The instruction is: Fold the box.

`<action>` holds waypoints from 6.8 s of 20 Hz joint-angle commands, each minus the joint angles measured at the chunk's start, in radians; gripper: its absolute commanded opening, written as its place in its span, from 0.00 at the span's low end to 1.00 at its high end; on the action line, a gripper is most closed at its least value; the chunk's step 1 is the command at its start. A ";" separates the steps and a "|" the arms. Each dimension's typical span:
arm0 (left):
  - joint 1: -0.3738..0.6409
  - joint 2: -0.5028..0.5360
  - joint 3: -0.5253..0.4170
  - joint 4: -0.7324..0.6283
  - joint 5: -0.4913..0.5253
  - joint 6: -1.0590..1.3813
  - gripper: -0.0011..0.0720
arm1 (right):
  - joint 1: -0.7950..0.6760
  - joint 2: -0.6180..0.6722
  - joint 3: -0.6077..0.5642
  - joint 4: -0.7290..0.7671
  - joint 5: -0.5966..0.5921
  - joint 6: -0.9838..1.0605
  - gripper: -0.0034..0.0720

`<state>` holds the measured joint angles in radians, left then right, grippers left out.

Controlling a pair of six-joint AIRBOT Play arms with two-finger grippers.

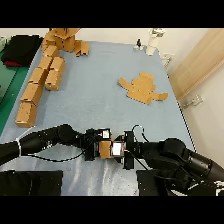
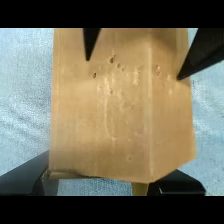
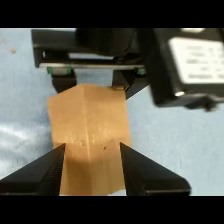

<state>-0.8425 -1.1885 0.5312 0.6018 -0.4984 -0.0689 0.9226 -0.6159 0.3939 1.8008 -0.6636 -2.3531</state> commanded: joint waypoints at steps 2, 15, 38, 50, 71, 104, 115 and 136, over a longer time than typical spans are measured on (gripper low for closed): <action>0.001 0.000 0.000 0.000 0.000 0.001 0.66 | 0.002 -0.019 0.000 -0.032 -0.022 -0.095 0.74; 0.001 0.000 0.000 0.000 0.000 0.001 0.66 | 0.037 -0.025 0.002 -0.062 0.075 -0.150 0.41; 0.001 0.000 0.000 0.000 0.000 0.001 0.66 | 0.066 -0.068 0.000 -0.041 0.034 -0.122 0.27; 0.001 0.000 0.000 0.000 0.000 0.001 0.66 | 0.061 0.130 0.098 -0.112 -0.272 0.936 0.05; 0.001 0.000 0.000 0.000 0.000 0.001 0.66 | 0.061 0.016 -0.232 0.417 0.455 1.385 0.05; 0.001 0.000 0.000 0.000 0.000 0.001 0.66 | -0.015 0.132 -0.112 0.101 0.214 1.438 0.05; 0.001 0.000 0.000 -0.014 0.021 0.001 0.66 | -0.243 0.168 0.102 -0.394 -0.494 1.650 0.05; 0.647 0.270 0.132 0.768 -0.111 -1.225 0.66 | -0.243 0.166 0.102 -0.490 -0.491 1.751 0.05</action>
<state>-0.4122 -0.9592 0.6376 1.1458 -0.5426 -0.9852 0.6796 -0.4503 0.4950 1.3376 -1.1568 -0.6048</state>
